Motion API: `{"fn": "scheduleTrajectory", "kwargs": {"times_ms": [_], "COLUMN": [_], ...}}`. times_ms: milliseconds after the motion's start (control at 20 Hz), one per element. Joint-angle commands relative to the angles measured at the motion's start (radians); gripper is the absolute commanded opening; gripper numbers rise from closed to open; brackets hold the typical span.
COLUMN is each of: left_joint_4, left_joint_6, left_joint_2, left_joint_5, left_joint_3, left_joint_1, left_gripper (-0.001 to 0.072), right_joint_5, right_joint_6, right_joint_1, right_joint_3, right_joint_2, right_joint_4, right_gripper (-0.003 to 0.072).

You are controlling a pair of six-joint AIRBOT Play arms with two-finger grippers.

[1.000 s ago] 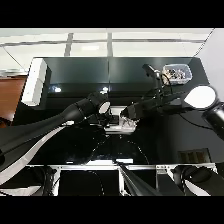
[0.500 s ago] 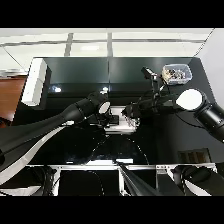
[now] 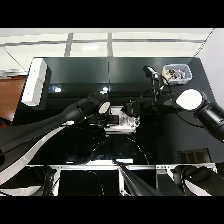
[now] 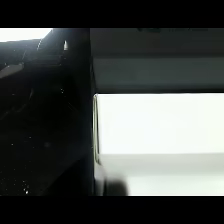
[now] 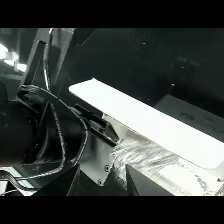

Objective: Fold the box and place the chain.

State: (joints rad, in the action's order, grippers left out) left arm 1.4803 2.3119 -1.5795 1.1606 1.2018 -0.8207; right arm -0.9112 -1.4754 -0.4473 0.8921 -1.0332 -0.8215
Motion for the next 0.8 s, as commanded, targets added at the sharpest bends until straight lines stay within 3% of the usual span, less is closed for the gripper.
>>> {"fn": "scheduleTrajectory", "kwargs": {"times_ms": [0, 150, 350, 400, 450, 600, 750], "left_joint_4": [0.0, 0.0, 0.0, 0.0, -0.001, 0.0, -0.001], "left_joint_6": [-0.001, 0.0, 0.0, 0.0, -0.001, 0.0, 0.0], "left_joint_2": [0.0, 0.0, 0.0, 0.0, 0.0, 0.0, 0.0], "left_joint_5": [0.0, 0.0, 0.0, 0.0, 0.0, 0.0, 0.0], "left_joint_3": [0.0, 0.0, 0.0, 0.0, 0.0, 0.0, 0.0], "left_joint_1": [0.0, 0.0, 0.001, 0.0, 0.0, 0.001, 0.0], "left_gripper": [0.0027, 0.0027, 0.0028, 0.0027, 0.0027, 0.0027, 0.0027], "right_joint_5": [-0.053, -0.066, 0.099, 0.151, 0.199, 0.303, 0.262], "right_joint_6": [-0.005, -0.005, -0.222, -0.287, -0.309, -0.348, -0.411], "right_joint_1": [0.086, 0.249, 0.396, 0.414, 0.429, 0.46, 0.496], "right_joint_3": [0.001, 0.0, -0.027, -0.041, -0.045, -0.001, 0.177], "right_joint_2": [0.007, 0.01, -0.015, -0.034, -0.071, -0.236, -0.451], "right_joint_4": [-0.024, -0.13, -0.511, -0.562, -0.573, -0.519, -0.514], "right_gripper": [0.0346, 0.0346, 0.0347, 0.0446, 0.0634, 0.0624, 0.0614]}}
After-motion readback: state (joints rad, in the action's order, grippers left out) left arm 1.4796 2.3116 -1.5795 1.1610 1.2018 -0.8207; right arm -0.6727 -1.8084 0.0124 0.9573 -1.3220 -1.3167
